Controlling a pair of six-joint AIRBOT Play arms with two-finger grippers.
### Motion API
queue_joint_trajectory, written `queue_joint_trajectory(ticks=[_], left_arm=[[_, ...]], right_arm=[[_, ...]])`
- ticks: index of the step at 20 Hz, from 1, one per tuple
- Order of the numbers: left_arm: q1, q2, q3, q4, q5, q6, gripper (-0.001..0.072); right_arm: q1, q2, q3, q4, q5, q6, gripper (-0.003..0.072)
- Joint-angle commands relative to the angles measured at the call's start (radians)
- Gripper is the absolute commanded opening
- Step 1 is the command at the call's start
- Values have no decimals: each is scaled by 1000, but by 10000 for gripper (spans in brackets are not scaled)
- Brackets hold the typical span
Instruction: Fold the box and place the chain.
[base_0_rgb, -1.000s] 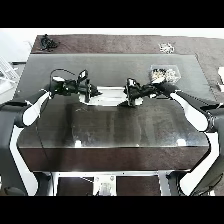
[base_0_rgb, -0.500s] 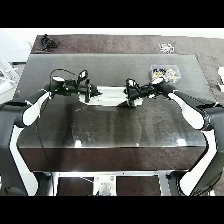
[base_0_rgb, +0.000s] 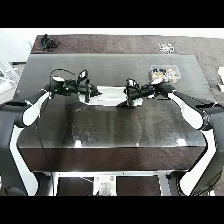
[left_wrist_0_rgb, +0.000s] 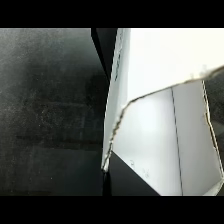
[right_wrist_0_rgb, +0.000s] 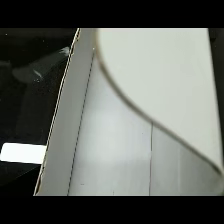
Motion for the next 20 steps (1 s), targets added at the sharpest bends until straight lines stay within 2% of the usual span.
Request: queue_joint_trajectory(ticks=[1, 2, 8, 14, 20], left_arm=[[0, -1, 0, 0, 0, 0, 18], [0, -1, 0, 0, 0, 0, 19], [0, -1, 0, 0, 0, 0, 19], [0, -1, 0, 0, 0, 0, 19], [0, -1, 0, 0, 0, 0, 19]], right_arm=[[-1, -1, 5, -12, 1, 7, 673], [-1, -1, 5, -18, 3, 13, 655], [-2, -1, 12, -45, 3, 36, 655], [0, -1, 19, -73, 14, 51, 676], [0, -1, 22, -80, 14, 51, 644]])
